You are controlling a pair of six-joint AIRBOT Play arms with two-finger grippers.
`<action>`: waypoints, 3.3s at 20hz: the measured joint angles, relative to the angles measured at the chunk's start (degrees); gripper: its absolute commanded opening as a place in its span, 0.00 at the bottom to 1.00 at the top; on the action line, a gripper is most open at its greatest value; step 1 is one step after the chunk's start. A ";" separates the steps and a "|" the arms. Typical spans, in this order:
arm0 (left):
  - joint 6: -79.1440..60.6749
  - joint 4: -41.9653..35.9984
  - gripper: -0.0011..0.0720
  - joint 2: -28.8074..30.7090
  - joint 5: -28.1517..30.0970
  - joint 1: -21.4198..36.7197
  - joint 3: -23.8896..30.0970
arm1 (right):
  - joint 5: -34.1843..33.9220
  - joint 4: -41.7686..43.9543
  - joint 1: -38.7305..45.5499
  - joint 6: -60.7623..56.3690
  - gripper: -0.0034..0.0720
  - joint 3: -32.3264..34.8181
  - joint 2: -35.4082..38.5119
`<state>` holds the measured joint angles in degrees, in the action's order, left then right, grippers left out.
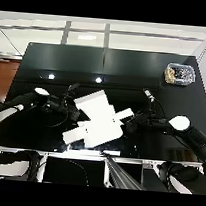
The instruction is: Fold the box and place the chain.
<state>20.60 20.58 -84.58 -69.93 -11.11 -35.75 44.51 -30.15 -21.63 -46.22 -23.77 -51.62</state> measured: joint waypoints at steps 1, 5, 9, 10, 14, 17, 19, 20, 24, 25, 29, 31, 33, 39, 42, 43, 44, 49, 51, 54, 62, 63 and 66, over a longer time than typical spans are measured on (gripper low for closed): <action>-1.01 0.02 0.05 -0.11 0.00 0.04 -0.04 | 0.04 -0.02 -0.02 -0.02 0.10 0.00 0.00; -4.04 0.02 0.05 -0.28 -0.09 0.35 -0.28 | 1.03 -0.94 1.01 -0.50 0.97 -0.28 0.00; -6.19 2.71 0.04 0.02 -1.09 -0.48 -1.53 | 7.28 -6.75 6.49 -2.69 0.97 -5.16 0.00; -6.43 4.33 0.04 0.28 -0.96 -1.20 -1.95 | 10.01 -9.07 8.11 -2.95 0.97 -7.21 0.02; -9.11 11.58 0.04 4.72 1.95 -7.63 -2.91 | 19.52 -19.74 12.04 -2.34 0.98 -14.64 0.07; -13.22 14.19 0.05 9.75 10.78 -13.62 -2.60 | 20.00 -23.89 12.66 0.37 0.98 -16.06 0.07; -16.52 15.21 0.05 11.74 16.96 -16.85 -2.05 | 17.79 -24.87 11.91 5.57 0.98 -15.30 0.07; -17.88 15.43 0.05 12.20 19.23 -18.03 -1.73 | 16.70 -25.03 11.21 8.98 0.98 -14.60 0.07; -20.44 16.13 0.05 12.09 23.76 -20.06 -0.44 | 11.47 -24.06 7.37 21.86 0.98 -10.84 0.07; -20.72 16.20 0.05 11.85 24.39 -20.26 -0.22 | 10.34 -23.96 6.29 24.15 0.98 -9.84 0.07; -21.62 16.26 0.05 10.91 25.90 -20.68 0.13 | 8.41 -23.69 2.80 29.90 0.98 -6.43 0.07; -21.75 16.24 0.05 10.67 26.49 -20.76 0.20 | 8.57 -23.78 1.01 32.63 0.98 -4.87 0.07; -21.81 16.57 0.05 10.43 26.91 -20.79 0.22 | 8.61 -24.00 -0.79 34.25 0.98 -3.37 0.07; -21.92 17.66 0.05 10.21 27.23 -20.79 0.22 | 8.52 -24.68 -5.66 37.57 0.98 0.02 0.07; -21.92 17.81 0.05 10.21 27.30 -20.79 0.22 | 6.99 -24.72 -9.33 38.62 0.98 0.68 -0.04; -21.92 17.86 0.05 10.21 27.30 -20.79 0.22 | 6.45 -24.37 -10.58 38.82 0.98 0.74 -0.11; -21.92 17.90 0.05 10.21 27.30 -20.79 0.22 | 5.40 -23.58 -11.91 38.99 0.98 0.85 -0.28; -21.92 17.99 0.05 10.21 27.32 -20.81 0.22 | -0.68 -20.59 -18.10 39.26 0.98 1.03 -2.78; -21.92 17.99 0.05 10.21 27.32 -20.81 0.22 | -2.51 -19.98 -20.20 39.39 0.98 1.03 -3.72; -21.92 17.99 0.05 10.21 27.34 -20.81 0.22 | -4.59 -19.65 -21.92 37.88 0.98 0.70 -4.20; -21.90 18.01 0.05 10.21 27.32 -20.81 0.22 | -6.05 -24.15 -17.86 29.75 0.98 -1.90 -0.24; -21.88 17.99 0.05 10.21 27.34 -20.81 0.22 | -6.01 -24.24 -16.98 29.20 0.98 -2.03 0.07; -21.73 17.99 0.05 10.21 27.36 -20.81 0.22 | -6.14 -23.91 -15.26 28.17 0.98 -2.21 0.50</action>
<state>-1.13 38.57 -74.37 -42.57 -31.92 -35.53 38.37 -54.06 -36.88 -18.04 -25.98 -51.11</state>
